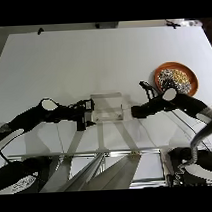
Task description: Fold the box and place the chain.
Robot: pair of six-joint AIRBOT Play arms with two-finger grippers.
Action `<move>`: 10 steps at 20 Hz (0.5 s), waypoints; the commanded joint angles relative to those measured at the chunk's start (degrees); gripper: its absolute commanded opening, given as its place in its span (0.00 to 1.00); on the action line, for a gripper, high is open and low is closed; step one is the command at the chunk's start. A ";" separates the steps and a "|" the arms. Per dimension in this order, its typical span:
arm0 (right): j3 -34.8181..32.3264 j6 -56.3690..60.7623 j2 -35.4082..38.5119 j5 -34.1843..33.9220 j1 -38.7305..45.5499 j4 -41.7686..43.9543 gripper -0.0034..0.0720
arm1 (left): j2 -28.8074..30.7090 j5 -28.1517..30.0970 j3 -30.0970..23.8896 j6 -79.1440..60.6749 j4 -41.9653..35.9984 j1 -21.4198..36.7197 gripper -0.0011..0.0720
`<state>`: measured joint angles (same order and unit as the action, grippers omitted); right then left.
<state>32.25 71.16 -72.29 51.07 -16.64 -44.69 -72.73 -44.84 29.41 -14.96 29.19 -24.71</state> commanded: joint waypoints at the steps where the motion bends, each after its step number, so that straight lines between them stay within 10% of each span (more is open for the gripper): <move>1: 0.13 -3.78 1.18 2.08 -0.37 5.90 0.06 | 0.04 0.02 0.02 -0.04 0.00 -0.02 0.13; 6: 0.26 -3.74 4.24 6.14 -0.37 5.97 0.13 | 0.04 0.02 0.02 -0.02 0.00 -0.02 0.13; 10: 0.37 -3.74 5.51 8.74 -0.44 7.78 0.48 | 0.04 0.02 0.02 -0.04 0.00 -0.02 0.13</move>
<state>32.53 67.64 -67.66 57.45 -16.99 -38.61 -72.73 -44.84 29.41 -14.98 29.19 -24.71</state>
